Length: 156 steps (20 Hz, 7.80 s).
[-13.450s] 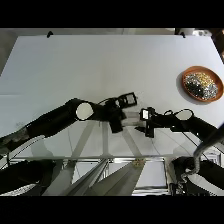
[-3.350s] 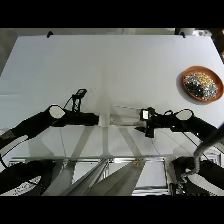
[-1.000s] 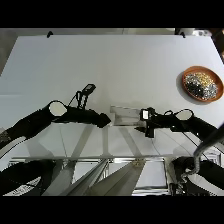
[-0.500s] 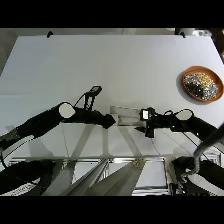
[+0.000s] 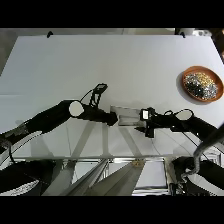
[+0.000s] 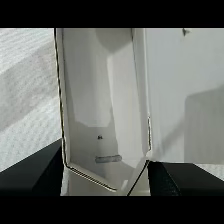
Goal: Fold the box and place the chain.
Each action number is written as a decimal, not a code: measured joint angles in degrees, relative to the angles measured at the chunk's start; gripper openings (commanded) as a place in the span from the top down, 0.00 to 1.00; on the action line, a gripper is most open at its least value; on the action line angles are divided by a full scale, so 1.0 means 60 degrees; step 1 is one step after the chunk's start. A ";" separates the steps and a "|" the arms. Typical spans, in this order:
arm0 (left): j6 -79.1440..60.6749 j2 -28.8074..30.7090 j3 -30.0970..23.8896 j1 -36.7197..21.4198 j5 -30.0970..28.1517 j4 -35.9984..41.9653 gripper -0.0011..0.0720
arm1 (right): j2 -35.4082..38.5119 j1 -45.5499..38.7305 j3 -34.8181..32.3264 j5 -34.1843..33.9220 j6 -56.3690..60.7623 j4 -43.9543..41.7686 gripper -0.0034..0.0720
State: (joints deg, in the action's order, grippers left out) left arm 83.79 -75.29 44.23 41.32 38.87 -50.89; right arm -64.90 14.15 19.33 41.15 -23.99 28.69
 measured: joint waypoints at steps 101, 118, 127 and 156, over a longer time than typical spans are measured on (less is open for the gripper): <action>0.7996 -0.2911 0.3847 0.1399 0.4357 -0.4510 0.97 | 0.0000 -0.0007 0.0011 0.0007 -0.0007 0.0011 0.42; 0.8160 -0.1967 0.3858 0.1395 0.4666 -0.4816 0.35 | 0.0000 -0.0007 0.0007 0.0000 -0.0004 0.0000 0.42; 0.8324 -0.2044 0.3858 0.0863 0.4499 -0.4834 0.61 | 0.0000 -0.0007 0.0011 -0.0004 0.0000 -0.0007 0.42; 0.8040 -0.3147 0.3854 0.1519 0.4007 -0.4681 0.90 | 0.0004 -0.0007 0.0007 0.0007 0.0000 0.0000 0.42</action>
State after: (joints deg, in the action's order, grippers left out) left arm 132.03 -94.17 67.35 50.43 62.92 -78.98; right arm -64.88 14.11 19.38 41.19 -23.99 28.69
